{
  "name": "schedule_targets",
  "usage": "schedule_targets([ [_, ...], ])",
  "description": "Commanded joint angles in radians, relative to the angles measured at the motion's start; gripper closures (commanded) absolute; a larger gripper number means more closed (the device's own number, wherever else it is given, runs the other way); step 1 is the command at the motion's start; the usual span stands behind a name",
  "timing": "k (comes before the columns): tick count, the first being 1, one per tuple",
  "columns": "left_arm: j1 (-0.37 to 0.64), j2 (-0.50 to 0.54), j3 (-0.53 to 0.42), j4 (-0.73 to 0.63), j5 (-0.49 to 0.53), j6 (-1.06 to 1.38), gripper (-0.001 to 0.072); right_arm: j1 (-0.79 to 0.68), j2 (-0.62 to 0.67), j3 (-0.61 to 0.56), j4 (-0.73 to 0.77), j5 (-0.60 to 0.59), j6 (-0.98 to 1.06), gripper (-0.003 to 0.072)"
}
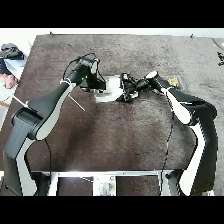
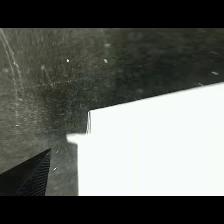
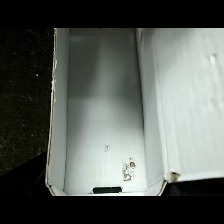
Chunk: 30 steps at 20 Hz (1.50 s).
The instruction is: Fold the box and place the chain.
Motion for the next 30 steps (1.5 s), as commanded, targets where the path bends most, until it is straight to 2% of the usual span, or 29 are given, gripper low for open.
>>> schedule_targets([
  [1,0.001,0.033,0.054,-0.004,-0.05,0.129,0.0089,0.001,-0.001,0.001,0.001,0.0,0.0,0.0307],
  [5,0.023,0.111,0.044,-0.003,-0.002,0.249,0.0089,0.001,-0.001,0.001,0.001,0.0,0.0,0.0308],
  [8,0.055,0.195,-0.05,-0.059,0.091,0.335,0.009,0.001,-0.001,0.001,0.002,0.001,0.0,0.0308],
  [12,0.156,0.314,-0.272,-0.364,0.256,0.593,0.009,0.001,-0.001,0.001,0.002,0.0,0.0,0.0308],
  [14,0.233,0.348,-0.4,-0.592,0.348,0.866,0.009,0.001,-0.001,0.001,0.001,0.0,0.0,0.0307],
  [16,0.324,0.351,-0.535,-0.916,0.372,1.273,0.009,0.001,-0.001,0.001,0.001,0.0,0.0,0.0308],
  [17,0.366,0.351,-0.591,-1.015,0.361,1.422,0.009,0.001,0.0,0.001,0.001,0.0,0.0,0.0307],
  [19,0.43,0.348,-0.666,-1.075,0.362,1.618,0.009,0.001,-0.001,0.001,0.002,0.0,0.0,0.0308],
  [23,0.459,0.348,-0.682,-1.099,0.438,1.68,0.009,0.001,-0.001,0.001,0.001,0.0,0.0,0.0307],
  [27,0.457,0.307,-0.679,-1.157,0.429,1.788,0.009,0.001,-0.001,0.001,0.002,0.0,0.0,0.0308],
  [28,0.457,0.278,-0.663,-1.166,0.424,1.81,0.009,0.001,-0.001,0.001,0.002,0.0,0.0,0.0308],
  [30,0.457,0.195,-0.581,-1.177,0.346,1.855,0.0091,0.001,-0.001,0.001,0.001,0.0,0.0,0.0308],
])
